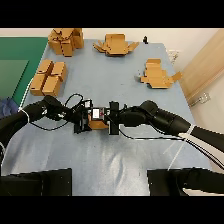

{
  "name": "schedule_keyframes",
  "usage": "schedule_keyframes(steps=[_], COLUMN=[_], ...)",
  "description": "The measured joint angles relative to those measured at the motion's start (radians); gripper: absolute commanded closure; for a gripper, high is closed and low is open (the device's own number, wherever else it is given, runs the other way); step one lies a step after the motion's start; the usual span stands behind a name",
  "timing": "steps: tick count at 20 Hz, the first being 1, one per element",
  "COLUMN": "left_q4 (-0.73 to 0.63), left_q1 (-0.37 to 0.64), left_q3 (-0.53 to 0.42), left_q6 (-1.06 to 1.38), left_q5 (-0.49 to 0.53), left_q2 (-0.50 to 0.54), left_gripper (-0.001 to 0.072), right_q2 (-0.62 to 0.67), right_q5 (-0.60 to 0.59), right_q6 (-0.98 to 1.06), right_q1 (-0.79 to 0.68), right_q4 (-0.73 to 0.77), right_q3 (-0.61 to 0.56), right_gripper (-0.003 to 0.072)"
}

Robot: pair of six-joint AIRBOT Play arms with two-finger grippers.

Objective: Fold the box.

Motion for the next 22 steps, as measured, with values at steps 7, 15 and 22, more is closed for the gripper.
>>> schedule_keyframes(steps=[7, 15, 22], left_q4=[0.0, 0.002, 0.001], left_q1=[0.0, 0.0, 0.0], left_q3=[0.0, 0.0, 0.0], left_q6=[0.0, 0.001, 0.0], left_q5=[-0.002, -0.005, -0.005], left_q2=[0.0, 0.0, 0.0], left_gripper=[0.0542, 0.0542, 0.0542], right_q2=[0.003, 0.009, -0.006], right_q5=[0.0, 0.003, -0.038], right_q6=[-0.001, -0.003, -0.001], right_q1=[0.0, 0.0, 0.0], right_q4=[0.0, -0.003, 0.031], right_q3=[0.001, 0.003, 0.002], right_gripper=[0.0664, 0.0664, 0.0663])
